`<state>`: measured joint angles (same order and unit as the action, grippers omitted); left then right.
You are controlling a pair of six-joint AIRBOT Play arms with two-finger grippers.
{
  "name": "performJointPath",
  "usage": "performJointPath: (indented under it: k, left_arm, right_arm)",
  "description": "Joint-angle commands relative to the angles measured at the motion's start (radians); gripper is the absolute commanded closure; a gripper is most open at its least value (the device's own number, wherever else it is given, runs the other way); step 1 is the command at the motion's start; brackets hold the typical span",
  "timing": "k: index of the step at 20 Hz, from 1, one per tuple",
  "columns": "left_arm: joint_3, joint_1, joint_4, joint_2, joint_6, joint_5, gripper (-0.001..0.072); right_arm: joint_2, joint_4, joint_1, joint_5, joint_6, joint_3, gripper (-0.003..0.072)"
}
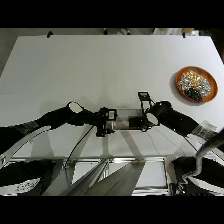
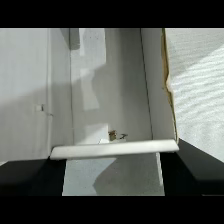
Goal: Fold the box and place the chain.
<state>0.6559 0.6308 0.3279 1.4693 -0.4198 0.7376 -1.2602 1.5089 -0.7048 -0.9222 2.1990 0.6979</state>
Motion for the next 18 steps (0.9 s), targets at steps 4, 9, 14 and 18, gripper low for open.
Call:
performJointPath:
  k: [4,9,14,18]
  left_arm:
    - [0.001,0.000,0.000,0.000,0.000,-0.001,0.0318]
    - [0.001,0.000,-0.001,0.000,0.000,0.000,0.0318]
    - [0.001,0.000,-0.001,0.000,0.000,0.000,0.0318]
    - [0.001,0.000,-0.001,0.000,0.000,0.000,0.0318]
  right_arm:
    - [0.062,0.040,0.003,-0.056,-0.001,0.005,0.0480]
    - [0.216,0.059,0.002,-0.197,-0.148,0.007,0.0206]
    - [0.328,0.104,0.029,-0.323,-0.332,0.203,0.0209]
    - [0.325,0.150,0.264,-0.338,-0.431,0.424,0.0352]
